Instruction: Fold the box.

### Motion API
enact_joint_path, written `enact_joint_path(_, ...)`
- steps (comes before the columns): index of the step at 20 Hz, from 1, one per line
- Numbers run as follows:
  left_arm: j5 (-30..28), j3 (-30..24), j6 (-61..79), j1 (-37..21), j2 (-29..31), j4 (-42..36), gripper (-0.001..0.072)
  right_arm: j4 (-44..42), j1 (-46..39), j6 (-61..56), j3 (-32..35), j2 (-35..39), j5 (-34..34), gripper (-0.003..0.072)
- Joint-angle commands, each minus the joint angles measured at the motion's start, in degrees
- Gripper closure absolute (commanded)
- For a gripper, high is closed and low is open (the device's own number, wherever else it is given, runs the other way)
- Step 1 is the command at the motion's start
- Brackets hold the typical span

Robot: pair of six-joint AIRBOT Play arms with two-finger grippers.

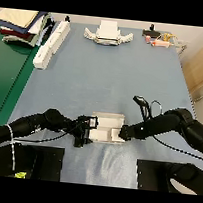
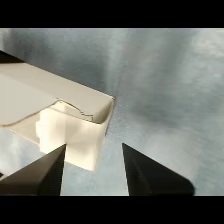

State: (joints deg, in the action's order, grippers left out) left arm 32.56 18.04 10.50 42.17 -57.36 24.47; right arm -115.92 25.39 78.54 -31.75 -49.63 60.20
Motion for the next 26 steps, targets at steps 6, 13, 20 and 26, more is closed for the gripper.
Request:
enact_joint_path(6, -0.02, 0.04, 0.00, 0.00, -0.02, 0.00, 0.0286, 20.24, 13.53, -22.77, -9.29, -9.77, 3.23, 0.0217)
enact_joint_path(13, 0.00, 0.04, 0.00, 0.00, -0.02, 0.00, 0.0286, 28.70, 22.62, -38.56, -15.56, -19.30, 8.81, 0.0284)
enact_joint_path(20, 0.00, 0.04, 0.00, 0.00, -0.02, 0.00, 0.0286, 25.90, 22.60, -42.27, -15.87, -24.55, 7.80, 0.0284)
enact_joint_path(26, 0.00, 0.04, 0.00, 0.00, -0.02, 0.00, 0.0286, 27.10, 22.60, -44.22, -15.89, -24.59, 7.78, 0.0668)
